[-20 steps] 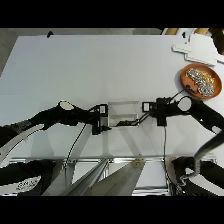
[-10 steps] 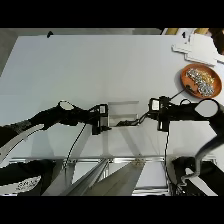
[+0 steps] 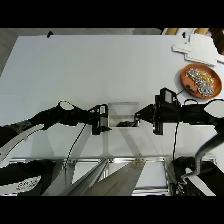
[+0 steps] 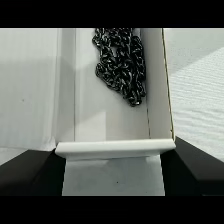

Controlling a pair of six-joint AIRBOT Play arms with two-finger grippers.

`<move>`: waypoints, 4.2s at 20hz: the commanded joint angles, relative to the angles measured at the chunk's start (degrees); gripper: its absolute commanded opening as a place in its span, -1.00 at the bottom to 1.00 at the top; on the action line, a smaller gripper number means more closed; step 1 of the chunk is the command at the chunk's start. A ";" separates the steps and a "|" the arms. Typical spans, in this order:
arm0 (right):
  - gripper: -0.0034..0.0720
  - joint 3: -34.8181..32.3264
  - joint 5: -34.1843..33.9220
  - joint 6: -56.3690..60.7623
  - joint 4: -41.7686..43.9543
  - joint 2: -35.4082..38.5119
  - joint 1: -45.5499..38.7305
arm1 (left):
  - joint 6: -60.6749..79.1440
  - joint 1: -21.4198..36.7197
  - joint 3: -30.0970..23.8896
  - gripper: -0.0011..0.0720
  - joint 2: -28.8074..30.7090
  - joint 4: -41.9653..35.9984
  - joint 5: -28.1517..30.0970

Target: Fold the box and place the chain.

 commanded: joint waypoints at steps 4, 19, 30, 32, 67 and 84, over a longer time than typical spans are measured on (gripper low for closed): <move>-0.87 0.02 -1.51 0.39 9.35 0.07 0.00 | 0.02 -0.02 -0.02 -0.94 0.00 -0.09 -0.07; -0.37 0.07 -6.99 3.21 -6.58 -10.64 6.21 | 0.02 -0.02 -0.02 -0.94 0.00 -0.09 -0.07; -0.49 0.04 -6.95 -8.15 -19.89 -10.51 -6.58 | 0.02 -0.02 -0.02 -0.94 0.00 -0.07 -0.07; -0.49 0.04 -7.30 -12.66 -19.87 -13.40 -4.76 | 0.02 -0.02 -0.02 -0.94 0.00 -0.07 -0.07; -0.87 0.02 -9.09 -2.58 -29.00 -13.14 0.52 | 0.02 -0.02 -0.02 -0.94 0.00 -0.09 -0.07; -0.87 0.02 -10.38 -2.51 4.44 -5.09 8.20 | 0.02 -0.02 -0.02 -0.94 0.00 -0.09 -0.07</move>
